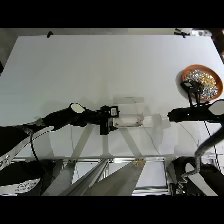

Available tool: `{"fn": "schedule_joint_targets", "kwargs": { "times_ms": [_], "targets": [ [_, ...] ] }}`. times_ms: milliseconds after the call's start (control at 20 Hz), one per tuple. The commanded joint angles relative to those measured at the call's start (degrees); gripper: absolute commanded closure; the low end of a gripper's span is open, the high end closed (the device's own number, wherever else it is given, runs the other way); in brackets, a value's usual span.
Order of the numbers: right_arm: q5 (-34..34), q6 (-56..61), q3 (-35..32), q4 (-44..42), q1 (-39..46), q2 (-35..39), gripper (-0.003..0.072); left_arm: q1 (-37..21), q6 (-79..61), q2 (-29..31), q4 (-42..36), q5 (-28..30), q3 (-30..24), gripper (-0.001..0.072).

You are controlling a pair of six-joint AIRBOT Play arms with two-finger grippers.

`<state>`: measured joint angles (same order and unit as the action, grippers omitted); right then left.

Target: Fold the box and place the chain.

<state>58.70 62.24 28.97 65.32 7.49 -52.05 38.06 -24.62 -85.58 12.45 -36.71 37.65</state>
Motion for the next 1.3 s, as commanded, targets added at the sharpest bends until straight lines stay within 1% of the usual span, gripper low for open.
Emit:
{"fn": "schedule_joint_targets", "kwargs": {
  "times_ms": [0, 100, 200, 350, 500, 650, 700, 750, 850, 900, 950, 1200, 1250],
  "targets": [
    [1.55, 2.78, -0.13, -3.98, -3.85, -6.73, 0.0678, 0.0, 0.02, 0.0, 0.02, 0.02, 0.0, 0.0537],
    [-0.17, 1.7, -0.13, -6.43, -7.52, -11.02, 0.0678, 0.0, 0.02, 0.0, 0.0, 0.02, 0.0, 0.0537],
    [-2.45, 1.62, -0.11, -8.44, -10.03, -13.27, 0.0679, 0.0, 0.02, 0.0, 0.0, 0.02, 0.0, 0.0537],
    [-2.54, -0.72, -0.11, -11.34, -10.75, -13.42, 0.0679, 0.0, 0.0, 0.0, 0.02, 0.02, 0.0, 0.0537],
    [-1.07, -0.87, -0.04, -11.8, -10.75, -12.87, 0.0675, 0.0, 0.02, 0.0, 0.02, 0.02, 0.0, 0.0537],
    [-0.5, -0.83, 0.28, -11.8, -10.75, -9.11, 0.0674, 0.0, 0.02, 0.0, 0.02, 0.02, 0.0, 0.0537],
    [0.22, -0.81, 0.61, -11.82, -10.75, -7.61, 0.065, 0.0, 0.02, 0.0, 0.02, 0.02, 0.0, 0.0537],
    [1.44, -0.81, 1.11, -11.87, -10.75, -6.19, 0.0595, 0.0, 0.02, 0.0, 0.02, 0.02, 0.0, 0.0537],
    [3.74, -0.83, 1.38, -13.33, -10.75, -4.72, 0.055, 0.0, 0.02, 0.0, 0.02, 0.02, 0.0, 0.0537],
    [4.55, -0.83, 1.38, -13.92, -11.06, -4.74, 0.0491, 0.0, 0.02, 0.0, 0.02, 0.02, 0.0, 0.0537],
    [4.96, -0.85, 1.38, -14.19, -11.56, -4.87, 0.0457, 0.0, 0.02, 0.0, 0.02, 0.02, 0.0, 0.0537],
    [4.81, -0.79, 1.38, -17.46, -13.46, -4.87, 0.0455, 0.0, 0.02, 0.0, 0.02, 0.02, 0.0, 0.0537],
    [4.81, -0.79, 1.38, -18.05, -13.62, -4.87, 0.0445, 0.0, 0.02, 0.0, 0.02, 0.02, 0.0, 0.0537]
  ]
}}
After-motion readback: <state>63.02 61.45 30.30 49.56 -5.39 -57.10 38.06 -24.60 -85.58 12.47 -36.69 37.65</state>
